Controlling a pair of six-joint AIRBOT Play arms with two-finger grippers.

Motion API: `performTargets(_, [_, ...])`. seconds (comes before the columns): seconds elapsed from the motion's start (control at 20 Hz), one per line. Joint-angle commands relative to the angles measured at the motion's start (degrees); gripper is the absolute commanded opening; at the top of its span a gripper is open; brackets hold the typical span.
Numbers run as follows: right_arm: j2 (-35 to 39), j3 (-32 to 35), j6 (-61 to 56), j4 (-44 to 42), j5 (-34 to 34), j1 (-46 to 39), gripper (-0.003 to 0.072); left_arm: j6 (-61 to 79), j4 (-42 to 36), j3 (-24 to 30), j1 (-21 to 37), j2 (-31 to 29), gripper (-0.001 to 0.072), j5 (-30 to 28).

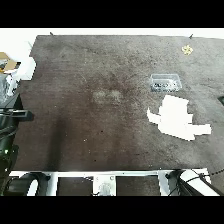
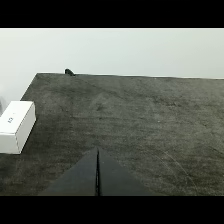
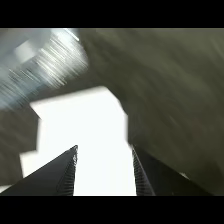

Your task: Fold the box and place the chain.

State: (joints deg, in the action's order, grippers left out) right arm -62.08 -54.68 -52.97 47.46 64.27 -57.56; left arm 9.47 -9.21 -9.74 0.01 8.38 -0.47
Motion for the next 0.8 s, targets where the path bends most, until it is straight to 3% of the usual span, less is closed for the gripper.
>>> performTargets(0.0, [-8.00,-7.61,-5.84,12.35,16.22,-8.76,0.0385,0.02,0.00,0.02,-0.02,-0.02,0.0010,-0.02])
performTargets(0.35, [-22.38,-11.54,-1.33,19.21,21.86,-7.30,0.0385,0.00,0.00,0.02,-0.02,-0.02,0.0010,-0.02])
performTargets(0.55, [-27.67,-11.54,1.81,18.73,20.87,-3.69,0.0383,0.00,0.00,0.02,-0.02,-0.02,0.0010,-0.02])
performTargets(0.6, [-29.14,-11.54,2.49,18.67,20.94,-2.62,0.0340,0.00,0.00,0.02,-0.02,-0.02,0.0010,-0.02])
performTargets(0.75, [-33.55,-11.52,5.64,15.67,20.94,-0.02,0.0326,0.00,0.00,0.02,-0.02,-0.02,0.0010,-0.02])
